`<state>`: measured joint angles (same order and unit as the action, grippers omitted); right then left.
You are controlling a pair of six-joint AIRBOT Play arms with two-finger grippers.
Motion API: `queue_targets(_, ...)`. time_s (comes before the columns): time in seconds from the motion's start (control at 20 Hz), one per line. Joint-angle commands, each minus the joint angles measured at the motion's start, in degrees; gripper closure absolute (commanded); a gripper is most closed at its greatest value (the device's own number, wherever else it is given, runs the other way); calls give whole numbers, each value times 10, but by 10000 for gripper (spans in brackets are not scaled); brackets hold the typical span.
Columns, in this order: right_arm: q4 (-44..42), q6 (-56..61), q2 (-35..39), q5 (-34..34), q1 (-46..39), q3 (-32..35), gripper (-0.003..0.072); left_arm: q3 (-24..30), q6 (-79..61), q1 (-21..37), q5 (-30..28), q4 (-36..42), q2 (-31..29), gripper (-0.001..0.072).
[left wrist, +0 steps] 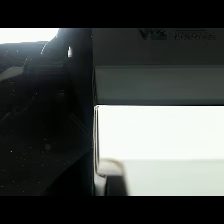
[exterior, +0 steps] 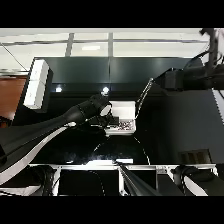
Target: Fold the box and place the chain.
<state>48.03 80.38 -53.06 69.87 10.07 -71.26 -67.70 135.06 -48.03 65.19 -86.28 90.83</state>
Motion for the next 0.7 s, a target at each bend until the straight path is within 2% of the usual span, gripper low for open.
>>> queue_targets(0.0, -81, -28, 3, 31, 0, -36, 670, 0, 0, 0, 0, 0, 0, 681)
queue_targets(0.15, -80, -29, 2, 69, 8, -35, 670, 0, 0, 0, 0, 0, 0, 681)
queue_targets(0.35, -67, -29, -5, 62, 50, 14, 670, 0, 0, 0, 0, 0, 0, 681)
queue_targets(0.65, -31, -28, -38, -36, 97, 173, 669, 0, 0, 0, -1, 0, 0, 681)
